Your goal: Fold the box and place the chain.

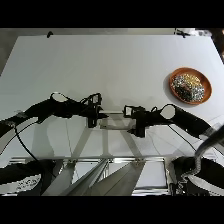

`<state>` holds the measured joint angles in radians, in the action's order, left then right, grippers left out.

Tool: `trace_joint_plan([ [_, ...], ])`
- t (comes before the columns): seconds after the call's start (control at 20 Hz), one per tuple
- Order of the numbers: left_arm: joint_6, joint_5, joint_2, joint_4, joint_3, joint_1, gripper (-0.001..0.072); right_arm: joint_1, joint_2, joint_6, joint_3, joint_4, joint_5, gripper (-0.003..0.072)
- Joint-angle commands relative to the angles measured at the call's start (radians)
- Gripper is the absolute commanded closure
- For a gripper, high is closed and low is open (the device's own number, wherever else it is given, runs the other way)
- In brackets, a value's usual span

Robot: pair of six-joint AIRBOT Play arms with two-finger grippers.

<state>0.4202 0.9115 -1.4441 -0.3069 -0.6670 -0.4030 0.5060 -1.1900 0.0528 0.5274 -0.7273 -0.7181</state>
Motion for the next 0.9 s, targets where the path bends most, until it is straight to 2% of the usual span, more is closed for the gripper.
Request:
trace_joint_plan([
  [0.0,-0.001,-0.003,0.0,0.0,0.0,0.0,0.0696,0.0,-0.018,-0.067,0.0,0.047,0.008,-0.0012],
  [0.4,-0.001,-0.003,0.0,0.0,0.0,0.0,0.0696,0.0,-0.069,-0.115,0.0,0.061,-0.003,0.001],
  [0.6,-0.001,-0.003,0.0,0.0,0.0,0.0,0.0696,0.0,-0.078,-0.114,0.0,0.116,-0.032,0.0021],
  [0.85,-0.001,-0.003,0.0,0.0,0.0,0.0,0.0696,-0.074,-0.078,-0.135,0.0,0.13,-0.094,0.002],
])
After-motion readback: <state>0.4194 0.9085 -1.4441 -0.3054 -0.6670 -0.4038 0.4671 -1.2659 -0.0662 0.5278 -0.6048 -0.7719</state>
